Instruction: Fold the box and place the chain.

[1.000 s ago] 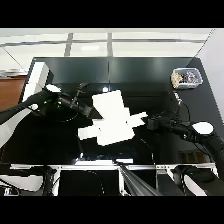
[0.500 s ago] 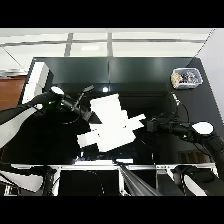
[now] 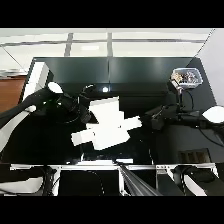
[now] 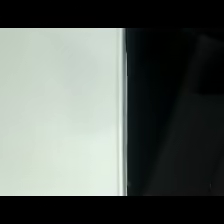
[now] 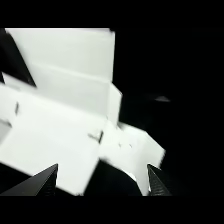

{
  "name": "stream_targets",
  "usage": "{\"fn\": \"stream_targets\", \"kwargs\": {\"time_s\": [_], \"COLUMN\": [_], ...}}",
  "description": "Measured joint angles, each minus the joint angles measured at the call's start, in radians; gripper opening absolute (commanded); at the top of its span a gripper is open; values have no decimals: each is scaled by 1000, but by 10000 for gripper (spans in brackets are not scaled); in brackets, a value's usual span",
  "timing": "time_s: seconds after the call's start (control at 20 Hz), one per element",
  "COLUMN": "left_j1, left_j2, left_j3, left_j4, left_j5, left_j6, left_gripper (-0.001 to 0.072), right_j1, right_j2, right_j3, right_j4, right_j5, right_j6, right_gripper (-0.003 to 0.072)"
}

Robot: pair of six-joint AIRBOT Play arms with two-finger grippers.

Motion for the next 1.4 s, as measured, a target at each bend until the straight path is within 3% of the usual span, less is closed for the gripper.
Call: {"fn": "stream_targets", "kwargs": {"time_s": [0.25,0.65,1.4], "left_j1": [-104,-283,-327], "left_j2": [160,162,105], "left_j3": [-131,-167,-164], "left_j4": [-23,10,42], "left_j5": [251,495,575], "left_j6": [208,555,608], "left_gripper": [24,25,22], "right_j1": [21,176,306], "right_j2": [-1,-1,-69], "right_j3": [43,-68,-141], "right_j4": [-247,-327,-261], "right_j5": [-11,-127,-193], "right_j6": [-11,-236,-496], "right_gripper": [624,623,624]}}
